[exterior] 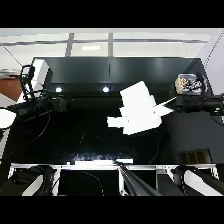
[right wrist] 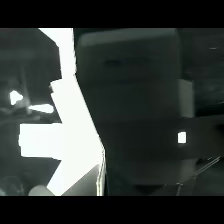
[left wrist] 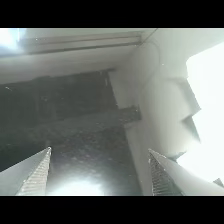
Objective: Fold the box and place the chain.
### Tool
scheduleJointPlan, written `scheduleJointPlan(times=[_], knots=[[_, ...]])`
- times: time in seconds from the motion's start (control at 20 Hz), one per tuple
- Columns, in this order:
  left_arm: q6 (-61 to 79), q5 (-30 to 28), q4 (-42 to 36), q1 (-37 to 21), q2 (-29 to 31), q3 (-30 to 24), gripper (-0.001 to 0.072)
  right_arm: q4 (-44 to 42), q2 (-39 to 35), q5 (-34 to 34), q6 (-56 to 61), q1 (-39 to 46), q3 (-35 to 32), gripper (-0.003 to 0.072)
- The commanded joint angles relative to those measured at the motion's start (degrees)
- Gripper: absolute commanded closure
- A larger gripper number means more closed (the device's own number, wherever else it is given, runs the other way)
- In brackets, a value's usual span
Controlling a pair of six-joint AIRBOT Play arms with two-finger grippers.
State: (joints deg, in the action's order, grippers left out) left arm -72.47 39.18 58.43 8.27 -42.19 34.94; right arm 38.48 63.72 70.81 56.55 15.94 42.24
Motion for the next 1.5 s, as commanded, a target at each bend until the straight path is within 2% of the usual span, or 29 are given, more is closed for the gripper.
scheduleJointPlan(times=[0.0, 0.2, 0.35, 0.45, 0.5, 0.75, 0.9, 1.25, 1.45], knots=[[0.0, 0.3, -3.9, 0.0, -1.7, 0.0, 0.0022, -0.6, -7.7, -10.9, 4.6, -10.3, -5.7, 0.0646], [0.0, 0.3, -5.0, 0.0, -4.3, 0.0, 0.0022, 0.9, -12.2, -18.0, 4.9, -22.7, -9.9, 0.0646], [0.0, 2.1, -6.6, 0.0, -5.4, 0.0, 0.0021, 6.3, -14.6, -29.6, 3.0, -31.1, -13.0, 0.0646], [-0.3, 3.6, -7.0, 0.0, -5.9, 0.0, 0.0022, 5.7, -18.0, -38.7, 2.6, -34.1, -17.7, 0.0646], [-1.2, 4.6, -7.0, 0.0, -6.1, 0.0, 0.0022, 5.7, -19.7, -40.9, 2.6, -35.0, -19.9, 0.0646], [-1.2, 15.4, -9.8, 0.5, -10.3, 0.0, 0.0021, 4.8, -22.6, -40.5, 2.8, -38.8, -23.6, 0.0646], [0.7, 15.8, -12.2, 2.8, -15.5, 0.0, 0.0021, 4.6, -22.6, -42.2, 3.3, -41.6, -23.6, 0.0647], [31.7, 21.1, -35.1, 4.0, -33.0, 0.0, 0.0022, 4.5, -22.6, -42.1, 5.4, -41.8, -23.6, 0.0646], [41.5, 22.8, -43.6, 4.0, -40.2, 0.5, 0.0021, 4.5, -22.6, -40.9, 5.4, -41.8, -23.6, 0.0646]])
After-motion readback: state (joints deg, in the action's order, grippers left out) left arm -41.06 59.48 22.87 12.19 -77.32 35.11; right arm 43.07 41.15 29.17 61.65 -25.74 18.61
